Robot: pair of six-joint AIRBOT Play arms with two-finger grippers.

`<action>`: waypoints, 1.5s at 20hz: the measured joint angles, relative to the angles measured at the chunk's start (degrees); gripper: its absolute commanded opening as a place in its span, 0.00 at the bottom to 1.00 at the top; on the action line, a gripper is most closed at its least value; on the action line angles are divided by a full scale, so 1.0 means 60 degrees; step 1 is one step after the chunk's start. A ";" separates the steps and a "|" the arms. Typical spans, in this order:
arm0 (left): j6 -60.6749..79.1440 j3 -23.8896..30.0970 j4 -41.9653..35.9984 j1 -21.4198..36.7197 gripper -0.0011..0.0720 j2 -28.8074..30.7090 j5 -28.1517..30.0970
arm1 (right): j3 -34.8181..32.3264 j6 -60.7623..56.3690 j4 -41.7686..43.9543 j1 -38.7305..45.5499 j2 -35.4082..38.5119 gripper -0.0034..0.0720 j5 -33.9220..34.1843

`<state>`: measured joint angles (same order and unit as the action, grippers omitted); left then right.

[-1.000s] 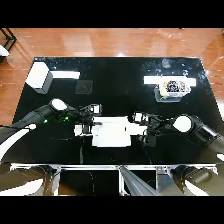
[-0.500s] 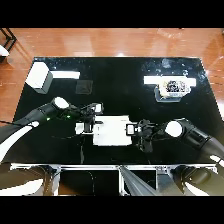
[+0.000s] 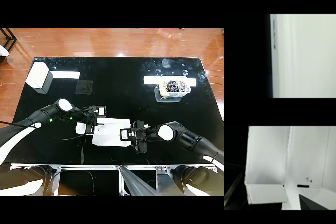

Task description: Fold the box and place the chain.

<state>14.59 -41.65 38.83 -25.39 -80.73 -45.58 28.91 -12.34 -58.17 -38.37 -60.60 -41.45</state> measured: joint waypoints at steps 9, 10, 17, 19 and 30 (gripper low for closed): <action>-0.0066 0.0000 0.0120 -0.0011 0.04 0.0000 0.0117 | -0.0004 -0.0769 0.0831 -0.0098 -0.0018 0.97 0.0404; -0.0066 0.0000 0.0131 -0.0011 0.04 0.0000 0.0135 | -0.0004 -0.0936 0.0867 -0.0098 0.0004 0.97 0.0397; -0.0069 0.0000 0.0142 -0.0011 0.04 0.0000 0.0066 | 0.0000 -0.1534 0.0532 -0.0124 0.0106 0.97 -0.0131; -0.0069 0.0000 0.0138 -0.0011 0.04 -0.0007 0.0069 | 0.0000 -0.1570 0.0437 -0.0208 0.0106 0.97 -0.0182; -0.0073 0.0000 0.0135 -0.0011 0.04 -0.0007 0.0098 | 0.0000 -0.1599 0.0135 -0.1246 -0.0240 0.97 0.1126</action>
